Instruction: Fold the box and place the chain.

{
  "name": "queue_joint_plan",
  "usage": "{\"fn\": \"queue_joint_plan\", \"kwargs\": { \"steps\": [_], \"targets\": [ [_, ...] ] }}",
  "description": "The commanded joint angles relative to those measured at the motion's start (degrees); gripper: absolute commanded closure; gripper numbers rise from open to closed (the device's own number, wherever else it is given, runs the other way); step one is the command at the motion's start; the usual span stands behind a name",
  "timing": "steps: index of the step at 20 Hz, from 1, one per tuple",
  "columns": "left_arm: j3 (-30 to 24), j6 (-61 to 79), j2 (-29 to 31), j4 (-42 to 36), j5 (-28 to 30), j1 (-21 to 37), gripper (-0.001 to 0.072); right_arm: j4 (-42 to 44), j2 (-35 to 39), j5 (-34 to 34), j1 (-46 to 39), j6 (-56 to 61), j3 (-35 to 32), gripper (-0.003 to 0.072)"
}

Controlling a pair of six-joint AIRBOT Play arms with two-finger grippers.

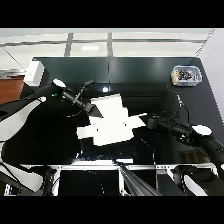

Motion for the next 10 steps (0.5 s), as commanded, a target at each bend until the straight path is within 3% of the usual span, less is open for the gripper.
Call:
{"fn": "queue_joint_plan", "kwargs": {
  "steps": [1, 7, 8, 10],
  "targets": [
    [0.1, 0.7, 0.0, 0.0, -1.0, -0.1, 0.0548, 0.0, 0.0, -1.0, 0.2, 0.0, 0.0, 0.0674],
    [0.1, 0.7, 0.0, 6.0, -0.9, -1.3, 0.0550, 0.0, 0.0, -2.6, 0.2, 0.0, 0.0, 0.0674],
    [0.1, 0.8, 0.0, 6.5, -0.6, -1.7, 0.0648, 0.0, 0.0, -2.6, 0.2, 0.0, 0.0, 0.0674],
    [0.1, 0.9, 0.0, 6.8, -0.4, -2.1, 0.0685, 0.0, 0.0, -2.6, 0.2, 0.0, 0.0, 0.0673]
  ]
}}
